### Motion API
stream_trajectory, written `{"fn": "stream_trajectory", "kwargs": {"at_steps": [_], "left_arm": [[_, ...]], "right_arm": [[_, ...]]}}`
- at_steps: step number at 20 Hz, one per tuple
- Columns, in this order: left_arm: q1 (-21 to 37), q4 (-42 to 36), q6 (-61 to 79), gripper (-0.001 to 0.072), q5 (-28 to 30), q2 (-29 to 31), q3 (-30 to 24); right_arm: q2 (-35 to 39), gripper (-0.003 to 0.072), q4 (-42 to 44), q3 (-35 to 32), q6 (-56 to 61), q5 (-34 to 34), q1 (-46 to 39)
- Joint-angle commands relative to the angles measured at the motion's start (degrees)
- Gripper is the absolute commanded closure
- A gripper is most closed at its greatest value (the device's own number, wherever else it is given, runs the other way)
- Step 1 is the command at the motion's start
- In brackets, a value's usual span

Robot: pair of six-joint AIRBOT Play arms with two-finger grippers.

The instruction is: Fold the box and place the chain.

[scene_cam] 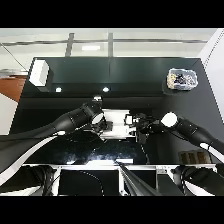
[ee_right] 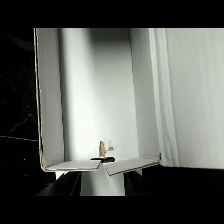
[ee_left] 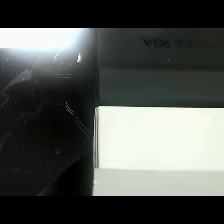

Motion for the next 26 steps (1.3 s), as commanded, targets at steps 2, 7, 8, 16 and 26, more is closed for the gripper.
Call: {"fn": "stream_trajectory", "kwargs": {"at_steps": [2, 7, 8, 16, 26], "left_arm": [[0.0, 0.0, 0.0, 0.0680, 0.1, 0.0, 0.0], [-0.1, 0.0, 0.0, 0.0680, 0.1, 0.0, 0.0], [-0.1, 0.0, 0.0, 0.0681, 0.1, 0.0, 0.0], [-0.1, 0.0, 0.0, 0.0681, 0.1, 0.0, 0.0], [-0.1, 0.0, 0.0, 0.0681, 0.1, 0.0, 0.0]], "right_arm": [[0.0, 0.0391, 3.1, 0.1, 1.4, -0.4, 1.1], [0.0, 0.0392, 6.1, 0.1, 2.2, -1.9, 3.8], [0.0, 0.0391, 6.6, 0.0, 2.2, -2.6, 4.4], [0.0, 0.0391, 6.9, 0.0, 2.2, -4.2, 4.7], [0.0, 0.0421, 6.8, 0.0, 2.2, -5.6, 4.6]]}}
